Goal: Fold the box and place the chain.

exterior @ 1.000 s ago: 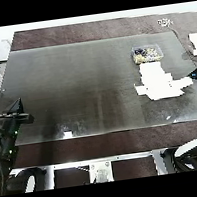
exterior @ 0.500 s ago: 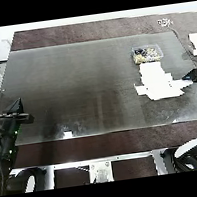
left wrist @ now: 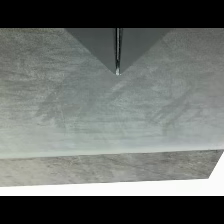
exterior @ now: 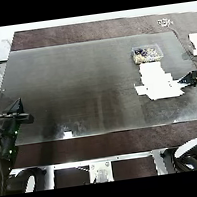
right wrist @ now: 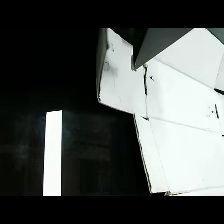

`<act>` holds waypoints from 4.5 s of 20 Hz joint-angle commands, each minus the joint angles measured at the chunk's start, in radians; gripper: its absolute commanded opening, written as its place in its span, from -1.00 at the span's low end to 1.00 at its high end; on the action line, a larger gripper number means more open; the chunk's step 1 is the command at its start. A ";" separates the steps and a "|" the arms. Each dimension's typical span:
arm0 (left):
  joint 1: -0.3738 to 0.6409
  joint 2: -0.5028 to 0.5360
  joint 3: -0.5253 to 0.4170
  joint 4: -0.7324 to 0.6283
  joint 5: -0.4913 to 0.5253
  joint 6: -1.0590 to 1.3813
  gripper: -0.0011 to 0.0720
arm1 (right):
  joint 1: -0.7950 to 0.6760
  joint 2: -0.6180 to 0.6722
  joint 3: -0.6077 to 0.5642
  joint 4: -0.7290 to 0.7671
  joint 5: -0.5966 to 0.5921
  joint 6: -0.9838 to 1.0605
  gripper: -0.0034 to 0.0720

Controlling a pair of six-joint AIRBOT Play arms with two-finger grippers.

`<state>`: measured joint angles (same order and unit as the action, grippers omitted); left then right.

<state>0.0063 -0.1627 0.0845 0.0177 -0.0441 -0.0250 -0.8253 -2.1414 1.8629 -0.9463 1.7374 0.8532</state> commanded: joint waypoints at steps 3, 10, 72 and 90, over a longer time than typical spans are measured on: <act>0.000 0.000 0.000 0.000 0.000 0.000 -0.92 | 0.008 -0.019 -0.003 0.031 0.067 -0.067 -0.88; 0.000 0.000 0.000 0.000 0.000 0.000 -0.92 | 0.071 0.069 -0.108 0.142 0.106 -0.049 -0.89; 0.000 -0.394 0.220 0.001 -0.188 0.002 0.66 | 0.995 0.312 -0.507 0.394 -0.882 0.266 -0.90; 0.000 -1.240 0.937 0.212 -0.612 -0.149 0.66 | 0.992 0.312 -0.499 0.312 -0.858 0.246 -0.89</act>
<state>0.0063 -1.3220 0.9253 0.1272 -0.5827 -0.0746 0.1673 -1.8290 1.3590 -0.6216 0.8719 1.1152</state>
